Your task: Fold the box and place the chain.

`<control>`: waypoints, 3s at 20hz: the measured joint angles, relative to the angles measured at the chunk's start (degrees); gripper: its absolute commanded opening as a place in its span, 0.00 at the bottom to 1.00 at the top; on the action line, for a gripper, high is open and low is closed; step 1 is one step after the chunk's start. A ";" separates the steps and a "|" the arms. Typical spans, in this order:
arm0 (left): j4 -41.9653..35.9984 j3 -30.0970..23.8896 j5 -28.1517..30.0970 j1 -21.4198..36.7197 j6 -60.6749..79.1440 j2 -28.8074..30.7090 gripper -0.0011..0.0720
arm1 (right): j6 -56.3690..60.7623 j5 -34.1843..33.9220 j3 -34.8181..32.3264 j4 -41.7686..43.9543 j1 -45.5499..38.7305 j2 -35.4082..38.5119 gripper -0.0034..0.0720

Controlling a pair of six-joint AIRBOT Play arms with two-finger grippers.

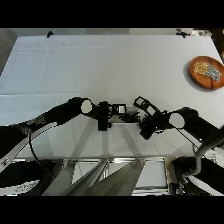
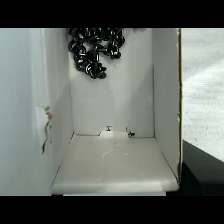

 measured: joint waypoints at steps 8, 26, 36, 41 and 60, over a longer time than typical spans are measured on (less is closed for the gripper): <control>-0.02 0.00 0.00 0.00 0.00 0.00 0.39 | -2.93 -9.86 0.39 7.19 0.00 14.93 0.07; 0.00 0.00 0.00 0.00 0.00 0.00 0.39 | -15.08 -13.09 0.52 23.54 0.00 6.47 0.37; 0.00 0.00 0.00 0.00 0.00 0.00 0.39 | -9.49 -6.38 0.52 17.88 -0.09 11.87 0.06; -0.02 0.00 -0.02 0.00 0.00 0.00 0.39 | 7.13 2.69 0.52 -0.46 -4.85 18.82 0.06; 0.00 0.00 0.00 0.00 0.00 0.00 0.39 | -21.97 13.62 19.41 33.35 -29.90 -16.13 0.06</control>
